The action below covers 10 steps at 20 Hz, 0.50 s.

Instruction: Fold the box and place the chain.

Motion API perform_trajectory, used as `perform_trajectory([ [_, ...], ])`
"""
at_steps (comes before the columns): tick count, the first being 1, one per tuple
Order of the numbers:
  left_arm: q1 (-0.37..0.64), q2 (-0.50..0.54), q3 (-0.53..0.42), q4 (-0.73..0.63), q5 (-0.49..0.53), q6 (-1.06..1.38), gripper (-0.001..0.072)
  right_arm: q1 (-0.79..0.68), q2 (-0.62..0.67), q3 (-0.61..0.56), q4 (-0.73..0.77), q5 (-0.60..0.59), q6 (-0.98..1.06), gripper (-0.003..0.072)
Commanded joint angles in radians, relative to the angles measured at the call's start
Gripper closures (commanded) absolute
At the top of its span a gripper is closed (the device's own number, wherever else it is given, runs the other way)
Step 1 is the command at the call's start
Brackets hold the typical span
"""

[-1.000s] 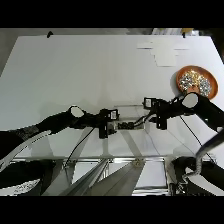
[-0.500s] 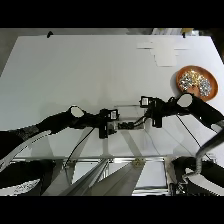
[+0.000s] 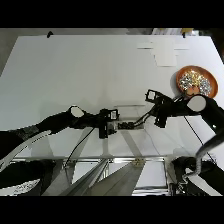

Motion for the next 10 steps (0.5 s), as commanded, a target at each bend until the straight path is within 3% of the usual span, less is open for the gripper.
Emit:
perform_trajectory([
  [1, 0.0, 0.001, 0.0, 0.001, 0.0, 0.0, 0.0503, -0.001, 0.178, 0.0, -0.004, 0.005, 0.278, 0.067],
  [5, 0.0, 0.001, 0.0, 0.0, 0.0, 0.0, 0.0503, -0.001, 0.34, 0.0, 0.179, 0.06, 0.36, 0.067],
  [10, 0.0, 0.001, 0.0, 0.0, 0.0, 0.0, 0.0503, 0.05, 0.368, 0.0, 0.43, 0.154, 0.359, 0.067],
])
